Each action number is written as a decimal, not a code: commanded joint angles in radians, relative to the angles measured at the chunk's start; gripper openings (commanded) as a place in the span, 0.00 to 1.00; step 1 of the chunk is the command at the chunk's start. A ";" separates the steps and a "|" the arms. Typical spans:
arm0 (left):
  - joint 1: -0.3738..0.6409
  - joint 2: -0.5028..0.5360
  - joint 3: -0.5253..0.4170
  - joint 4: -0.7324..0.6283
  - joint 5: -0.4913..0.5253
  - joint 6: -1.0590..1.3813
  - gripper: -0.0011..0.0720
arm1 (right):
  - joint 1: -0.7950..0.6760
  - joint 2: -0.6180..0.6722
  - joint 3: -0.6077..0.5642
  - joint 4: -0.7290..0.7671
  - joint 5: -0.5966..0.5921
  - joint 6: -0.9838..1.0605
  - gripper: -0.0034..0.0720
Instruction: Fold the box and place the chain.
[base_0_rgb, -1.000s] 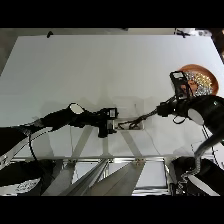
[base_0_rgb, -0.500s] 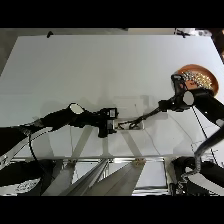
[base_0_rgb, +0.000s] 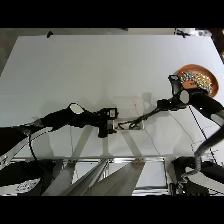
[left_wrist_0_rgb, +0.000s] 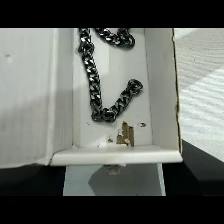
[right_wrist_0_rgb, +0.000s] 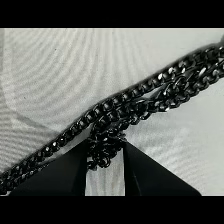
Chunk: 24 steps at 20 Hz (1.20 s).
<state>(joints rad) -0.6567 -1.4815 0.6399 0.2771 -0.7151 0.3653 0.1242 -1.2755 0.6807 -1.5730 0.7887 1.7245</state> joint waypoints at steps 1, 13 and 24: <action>0.000 0.001 0.000 0.000 0.000 0.000 0.49 | -0.001 0.023 0.000 0.003 0.005 -0.007 0.06; 0.000 0.001 0.000 0.000 0.000 0.000 0.49 | 0.005 0.614 0.011 0.343 0.194 -0.270 0.06; 0.000 0.001 0.000 0.000 0.000 0.000 0.49 | 0.457 0.700 0.011 0.425 0.059 -0.175 0.06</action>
<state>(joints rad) -0.6567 -1.4815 0.6399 0.2771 -0.7151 0.3653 0.4744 -0.5537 0.6910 -1.1416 0.8982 1.4967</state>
